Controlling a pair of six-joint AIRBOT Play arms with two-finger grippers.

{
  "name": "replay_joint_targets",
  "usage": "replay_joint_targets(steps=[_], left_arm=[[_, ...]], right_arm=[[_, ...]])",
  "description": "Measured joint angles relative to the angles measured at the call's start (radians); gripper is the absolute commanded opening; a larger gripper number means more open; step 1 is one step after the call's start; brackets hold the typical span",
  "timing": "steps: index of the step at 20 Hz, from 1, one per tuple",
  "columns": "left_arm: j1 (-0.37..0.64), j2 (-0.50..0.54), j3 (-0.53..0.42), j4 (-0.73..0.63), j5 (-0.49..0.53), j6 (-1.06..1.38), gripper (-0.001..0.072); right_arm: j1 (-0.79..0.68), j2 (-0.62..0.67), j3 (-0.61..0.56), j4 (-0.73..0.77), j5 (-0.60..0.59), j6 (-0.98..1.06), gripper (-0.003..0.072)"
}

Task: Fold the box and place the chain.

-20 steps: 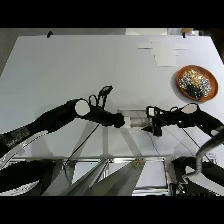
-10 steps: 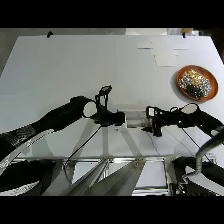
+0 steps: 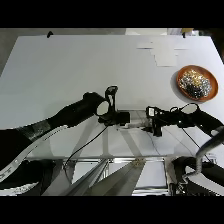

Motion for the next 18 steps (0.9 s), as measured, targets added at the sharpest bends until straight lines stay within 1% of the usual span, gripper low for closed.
replay_joint_targets(steps=[2,6,9,12,14,15,16,18], left_arm=[[-0.01,-0.021,0.035,0.055,-0.054,-0.051,0.0434],[-0.022,-0.038,0.069,0.134,-0.137,-0.14,0.0434],[-0.024,-0.05,0.097,0.158,-0.195,-0.176,0.0434],[-0.027,-0.089,0.163,0.184,-0.278,-0.192,0.0434],[-0.035,-0.12,0.204,0.193,-0.314,-0.198,0.0433],[-0.039,-0.133,0.219,0.196,-0.321,-0.201,0.0411],[-0.044,-0.147,0.23,0.199,-0.324,-0.206,0.0372],[-0.054,-0.17,0.244,0.2,-0.323,-0.217,0.0371]], right_arm=[[0.0,0.0,0.0,0.002,0.001,0.0,0.0416],[0.0,0.0,0.0,0.002,0.002,0.0,0.0416],[0.0,0.0,0.0,0.003,0.003,0.0,0.0416],[0.0,0.0,0.0,0.001,0.002,0.0,0.0416],[0.0,0.0,0.0,0.0,0.0,0.0,0.0416],[0.0,0.0,0.0,-0.001,-0.001,0.0,0.0416],[0.0,0.0,0.0,-0.001,-0.001,0.0,0.0416],[0.0,0.0,0.0,-0.001,0.0,0.0,0.0416]])
